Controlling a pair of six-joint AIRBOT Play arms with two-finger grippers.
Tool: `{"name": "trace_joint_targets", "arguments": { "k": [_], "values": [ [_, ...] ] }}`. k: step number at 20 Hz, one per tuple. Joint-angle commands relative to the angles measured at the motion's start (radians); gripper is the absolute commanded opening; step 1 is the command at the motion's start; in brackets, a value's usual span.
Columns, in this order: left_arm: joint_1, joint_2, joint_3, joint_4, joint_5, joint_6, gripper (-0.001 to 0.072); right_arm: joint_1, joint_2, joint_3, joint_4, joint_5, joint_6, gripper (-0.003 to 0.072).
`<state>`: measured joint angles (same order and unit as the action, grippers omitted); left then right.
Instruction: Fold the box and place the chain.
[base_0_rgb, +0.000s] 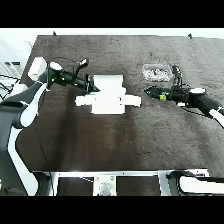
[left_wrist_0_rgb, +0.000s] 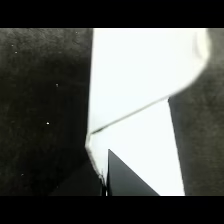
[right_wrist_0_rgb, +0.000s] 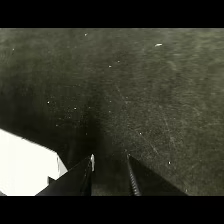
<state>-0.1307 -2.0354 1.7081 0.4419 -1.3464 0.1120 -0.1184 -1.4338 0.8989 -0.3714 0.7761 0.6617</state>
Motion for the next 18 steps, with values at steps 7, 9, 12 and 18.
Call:
{"name": "trace_joint_targets", "arguments": {
  "k": [7,9,12,18],
  "values": [
    [0.000,0.024,-0.154,-0.057,0.135,0.344,0.0015,-0.026,0.003,-0.068,0.004,0.029,-0.053,0.0270],
    [0.000,0.007,-0.154,-0.060,0.136,0.357,0.0015,-0.026,0.003,-0.076,0.005,0.028,-0.072,0.0270],
    [0.000,-0.026,-0.154,-0.064,0.166,0.393,0.0015,-0.026,0.003,-0.076,0.005,0.028,-0.076,0.0270],
    [0.000,-0.039,-0.154,-0.084,0.196,0.395,0.0017,-0.026,0.003,-0.076,0.016,0.026,-0.103,0.0270]
  ]
}}
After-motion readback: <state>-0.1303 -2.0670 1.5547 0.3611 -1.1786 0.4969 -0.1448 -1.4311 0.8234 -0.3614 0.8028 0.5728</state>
